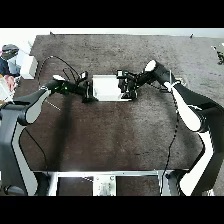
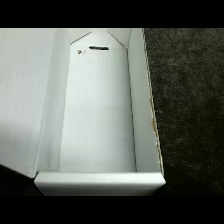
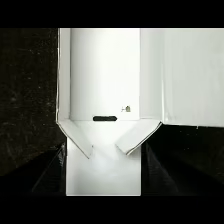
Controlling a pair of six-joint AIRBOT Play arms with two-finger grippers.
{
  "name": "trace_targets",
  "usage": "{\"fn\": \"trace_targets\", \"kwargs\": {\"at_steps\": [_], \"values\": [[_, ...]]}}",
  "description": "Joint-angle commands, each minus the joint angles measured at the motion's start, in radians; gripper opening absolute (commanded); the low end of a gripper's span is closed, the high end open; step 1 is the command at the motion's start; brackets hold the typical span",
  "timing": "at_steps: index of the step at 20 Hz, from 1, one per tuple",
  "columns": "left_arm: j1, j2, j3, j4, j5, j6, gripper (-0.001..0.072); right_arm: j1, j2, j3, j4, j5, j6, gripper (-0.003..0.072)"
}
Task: Fold the box and place the chain.
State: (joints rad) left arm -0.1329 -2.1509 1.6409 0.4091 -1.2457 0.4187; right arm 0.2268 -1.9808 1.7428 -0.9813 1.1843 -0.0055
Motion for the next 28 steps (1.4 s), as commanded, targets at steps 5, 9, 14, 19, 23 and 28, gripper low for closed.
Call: {"fn": "trace_targets", "kwargs": {"at_steps": [5,9,14,19,23,28], "values": [[0.001,0.0,0.0,0.002,0.0,0.0,0.0409,0.026,-0.004,-0.003,0.027,-0.022,-0.002,0.0377],[0.001,0.0,0.0,0.002,0.001,0.0,0.0409,0.035,-0.008,-0.003,0.054,-0.04,-0.002,0.0225],[0.001,0.0,0.0,0.002,0.001,0.0,0.0409,0.04,-0.022,-0.007,0.127,-0.046,-0.002,0.0226],[0.001,0.0,0.0,0.002,0.0,0.0,0.0409,0.041,-0.027,-0.007,0.134,-0.048,-0.002,0.036],[0.001,-0.001,0.0,0.002,0.0,0.0,0.0409,0.041,-0.027,-0.007,0.133,-0.048,-0.002,0.0362],[0.001,0.0,0.0,0.002,0.0,0.0,0.0409,0.04,-0.027,-0.007,0.125,-0.048,-0.002,0.067]]}}
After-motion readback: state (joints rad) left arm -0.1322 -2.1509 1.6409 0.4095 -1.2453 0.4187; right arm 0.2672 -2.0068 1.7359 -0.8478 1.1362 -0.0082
